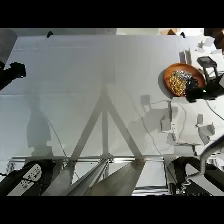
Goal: Fold the box and place the chain.
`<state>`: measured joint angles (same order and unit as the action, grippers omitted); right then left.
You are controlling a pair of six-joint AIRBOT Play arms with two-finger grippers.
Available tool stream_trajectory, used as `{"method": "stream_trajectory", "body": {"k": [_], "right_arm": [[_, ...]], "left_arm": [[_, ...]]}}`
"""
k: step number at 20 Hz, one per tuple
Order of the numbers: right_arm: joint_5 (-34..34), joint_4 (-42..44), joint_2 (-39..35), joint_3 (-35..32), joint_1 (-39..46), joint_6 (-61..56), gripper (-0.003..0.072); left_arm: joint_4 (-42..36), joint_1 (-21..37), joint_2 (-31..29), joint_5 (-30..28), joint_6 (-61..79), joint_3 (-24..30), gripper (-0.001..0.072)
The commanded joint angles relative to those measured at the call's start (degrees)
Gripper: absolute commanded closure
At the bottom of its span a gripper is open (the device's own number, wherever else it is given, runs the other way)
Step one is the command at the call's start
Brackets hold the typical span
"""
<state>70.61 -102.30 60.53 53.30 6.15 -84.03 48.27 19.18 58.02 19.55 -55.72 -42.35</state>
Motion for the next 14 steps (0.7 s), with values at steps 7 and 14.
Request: {"method": "stream_trajectory", "body": {"k": [7,14], "right_arm": [[15.5,-10.3,0.1,0.6,13.2,-5.4,0.015],[9.2,-6.8,2.6,-7.0,16.0,-1.0,0.0165]], "left_arm": [[0.0,0.0,0.0,0.0,0.0,0.0,0.0012],[0.0,0.0,0.0,0.0,0.0,0.0,0.0012]]}}
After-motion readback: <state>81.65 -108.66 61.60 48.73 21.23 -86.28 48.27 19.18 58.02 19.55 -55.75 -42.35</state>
